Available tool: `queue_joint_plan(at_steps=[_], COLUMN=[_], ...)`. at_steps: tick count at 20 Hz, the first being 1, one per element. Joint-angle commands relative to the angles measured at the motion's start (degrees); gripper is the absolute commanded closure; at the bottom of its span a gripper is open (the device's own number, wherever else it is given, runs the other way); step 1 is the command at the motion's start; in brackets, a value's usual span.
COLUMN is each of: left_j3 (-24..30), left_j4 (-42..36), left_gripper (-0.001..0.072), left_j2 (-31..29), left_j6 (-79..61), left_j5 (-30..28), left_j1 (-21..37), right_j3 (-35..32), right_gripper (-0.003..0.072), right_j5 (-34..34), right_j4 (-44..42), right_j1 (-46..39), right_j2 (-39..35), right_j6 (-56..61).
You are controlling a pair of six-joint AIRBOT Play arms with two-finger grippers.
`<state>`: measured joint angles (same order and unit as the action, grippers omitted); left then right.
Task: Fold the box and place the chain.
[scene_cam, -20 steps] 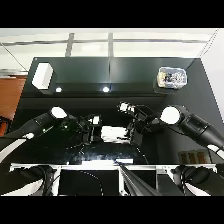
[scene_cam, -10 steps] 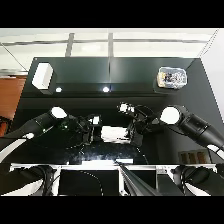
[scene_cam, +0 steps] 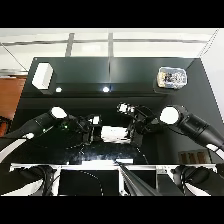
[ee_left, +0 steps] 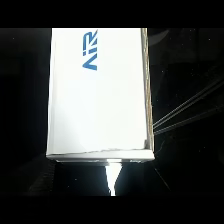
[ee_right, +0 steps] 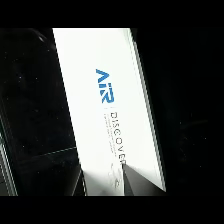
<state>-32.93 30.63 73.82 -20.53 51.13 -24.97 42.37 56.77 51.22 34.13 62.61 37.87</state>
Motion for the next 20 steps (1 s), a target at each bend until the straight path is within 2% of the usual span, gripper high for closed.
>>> queue_joint_plan(at_steps=[1, 6, 7, 20], left_j3=[0.0, 0.0, 0.0, 0.0], left_j4=[0.0, 0.0, 0.0, 0.0], left_gripper=[0.0254, 0.0254, 0.0254, 0.0254], left_j2=[0.0, 0.0, 0.0, 0.0], left_j6=[0.0, 0.0, 0.0, 0.0], left_j5=[0.0, 0.0, 0.0, 0.0], left_j1=[0.0, 0.0, 0.0, 0.0], right_j3=[0.0, 0.0, 0.0, -0.3], right_gripper=[0.0402, 0.0395, 0.0293, 0.0306], right_j5=[0.0, 0.0, -0.1, -0.5], right_j4=[0.0, 0.1, 0.4, 1.2], right_j1=[0.0, 0.0, 0.0, 1.0], right_j2=[0.0, 0.0, 0.0, 0.7], right_j6=[0.0, 0.0, 0.1, 1.0])
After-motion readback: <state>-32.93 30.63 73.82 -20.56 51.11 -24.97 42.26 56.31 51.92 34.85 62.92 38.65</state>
